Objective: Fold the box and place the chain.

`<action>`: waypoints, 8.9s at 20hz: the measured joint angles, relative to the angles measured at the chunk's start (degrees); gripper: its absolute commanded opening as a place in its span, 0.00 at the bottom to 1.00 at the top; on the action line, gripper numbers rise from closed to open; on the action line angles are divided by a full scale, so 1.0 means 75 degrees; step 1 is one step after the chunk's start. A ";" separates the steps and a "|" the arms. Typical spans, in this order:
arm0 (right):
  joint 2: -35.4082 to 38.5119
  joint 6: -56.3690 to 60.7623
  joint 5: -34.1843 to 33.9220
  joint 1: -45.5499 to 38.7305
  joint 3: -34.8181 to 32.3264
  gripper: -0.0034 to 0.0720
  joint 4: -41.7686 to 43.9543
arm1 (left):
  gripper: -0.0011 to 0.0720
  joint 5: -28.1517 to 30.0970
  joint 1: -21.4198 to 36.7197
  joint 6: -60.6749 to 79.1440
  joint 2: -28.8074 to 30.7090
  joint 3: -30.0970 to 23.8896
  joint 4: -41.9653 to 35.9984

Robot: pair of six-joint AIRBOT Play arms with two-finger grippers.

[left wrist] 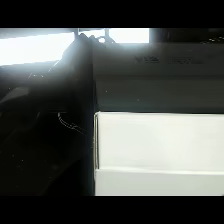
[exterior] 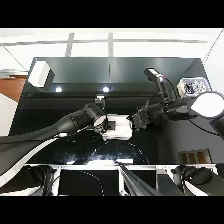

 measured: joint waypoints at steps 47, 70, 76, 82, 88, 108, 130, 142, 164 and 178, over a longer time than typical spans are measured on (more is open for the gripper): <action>-0.3570 0.2827 -0.5348 -0.5281 -0.1131 0.10 -0.2337 | 0.06 -0.0017 0.0000 0.0000 -0.0050 -0.0003 0.0003; -0.0146 -0.2005 0.0895 -0.2783 -0.0557 0.11 0.0965 | 0.06 -0.0015 0.0000 0.0000 -0.0050 0.0000 0.0003; -0.0221 -0.1976 0.0242 -0.1399 -0.0557 0.11 0.1594 | 0.06 -0.0017 0.0000 0.0000 -0.0050 -0.0003 0.0003; -0.0883 -0.1970 -0.0399 -0.0513 -0.0557 0.11 0.1871 | 0.06 -0.0017 0.0000 0.0000 -0.0050 0.0000 0.0003; -0.1221 -0.1964 -0.0606 -0.0294 -0.0562 0.11 0.1918 | 0.06 -0.0017 0.0000 0.0000 -0.0050 -0.0003 0.0003; -0.0201 -0.1684 -0.0629 -0.0510 -0.1291 0.68 0.2192 | 0.06 -0.0017 0.0000 0.0000 -0.0050 0.0000 0.0000; -0.1515 -0.7117 -0.2559 -0.3436 -0.2340 0.98 -0.0280 | 0.06 -0.0017 0.0000 0.0000 -0.0050 0.0000 0.0000; -0.2028 -1.1844 -0.1381 -0.3357 -0.2719 0.98 0.1480 | 0.06 -0.0012 0.0000 0.0000 -0.0050 -0.0003 0.0003; -0.2433 -1.2190 -0.2597 -0.2463 -0.2973 0.12 0.1495 | 0.06 0.0003 0.0000 0.0000 -0.0050 -0.0003 0.0003; -0.0286 -0.7495 -0.1600 -0.2544 -0.2276 0.11 0.1445 | 0.07 0.0006 0.0000 0.0000 -0.0050 -0.0003 0.0003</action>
